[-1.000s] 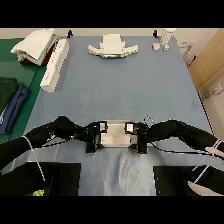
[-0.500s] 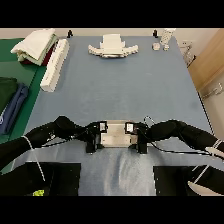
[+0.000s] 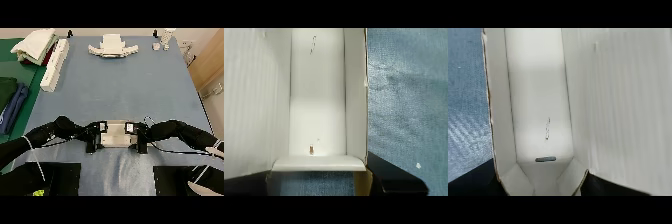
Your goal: Fold the box.
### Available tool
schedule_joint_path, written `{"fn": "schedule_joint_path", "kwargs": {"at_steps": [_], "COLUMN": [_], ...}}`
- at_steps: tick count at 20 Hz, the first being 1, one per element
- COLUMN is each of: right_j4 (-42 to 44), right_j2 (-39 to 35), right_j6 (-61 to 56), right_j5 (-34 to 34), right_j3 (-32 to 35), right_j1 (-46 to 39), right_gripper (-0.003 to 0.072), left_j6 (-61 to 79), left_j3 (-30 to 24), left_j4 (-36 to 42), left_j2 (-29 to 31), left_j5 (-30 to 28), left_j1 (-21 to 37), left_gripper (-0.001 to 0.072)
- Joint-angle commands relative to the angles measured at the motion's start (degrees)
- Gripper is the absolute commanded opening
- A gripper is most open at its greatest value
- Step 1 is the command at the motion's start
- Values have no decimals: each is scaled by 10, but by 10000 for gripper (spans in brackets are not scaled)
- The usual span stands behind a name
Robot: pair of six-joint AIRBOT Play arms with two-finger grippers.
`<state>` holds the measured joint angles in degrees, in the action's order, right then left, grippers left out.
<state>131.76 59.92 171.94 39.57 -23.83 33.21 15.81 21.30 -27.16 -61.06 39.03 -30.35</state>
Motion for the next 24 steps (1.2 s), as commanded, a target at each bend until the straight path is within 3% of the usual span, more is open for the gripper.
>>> {"fn": "schedule_joint_path", "kwargs": {"at_steps": [1, 2, 3, 6, 9, 12, 15, 16, 18, 19, 20, 22, 24], "right_j4": [0, 0, 0, -19, -124, -249, -286, -278, -210, -148, -79, 5, 3], "right_j2": [0, 0, 0, -18, -62, -122, -183, -201, -226, -229, -225, -201, -184], "right_j6": [0, 0, -1, -19, -139, -308, -482, -550, -687, -724, -753, -799, -844], "right_j5": [1, 1, 1, 3, 35, 113, 213, 232, 239, 226, 194, 109, 40], "right_j3": [0, 0, -1, -2, -6, -21, -58, -71, -91, -92, -89, -89, -94], "right_j1": [0, 0, 0, 0, 0, 0, 0, 0, 0, 0, 0, 4, 3], "right_gripper": [516, 566, 712, 720, 720, 720, 711, 668, 323, 112, 19, 4, 4], "left_j6": [0, 0, 0, 0, 0, 0, 0, 0, 0, 0, 0, 0, 0], "left_j3": [0, 0, 0, 0, 0, 0, 0, 0, 0, 0, 0, 0, 0], "left_j4": [0, 0, 0, 0, 0, 0, 0, 0, 0, 0, 0, 0, 0], "left_j2": [0, 0, 0, 0, 0, 0, 0, 0, 0, 0, 0, 0, 0], "left_j5": [0, 0, 0, 0, 0, 0, 0, 0, 0, 0, 0, 0, 0], "left_j1": [0, 0, 0, 0, 0, 0, 0, 0, 0, 0, 0, 0, 0], "left_gripper": [475, 475, 475, 475, 475, 475, 475, 475, 475, 475, 475, 476, 475]}}
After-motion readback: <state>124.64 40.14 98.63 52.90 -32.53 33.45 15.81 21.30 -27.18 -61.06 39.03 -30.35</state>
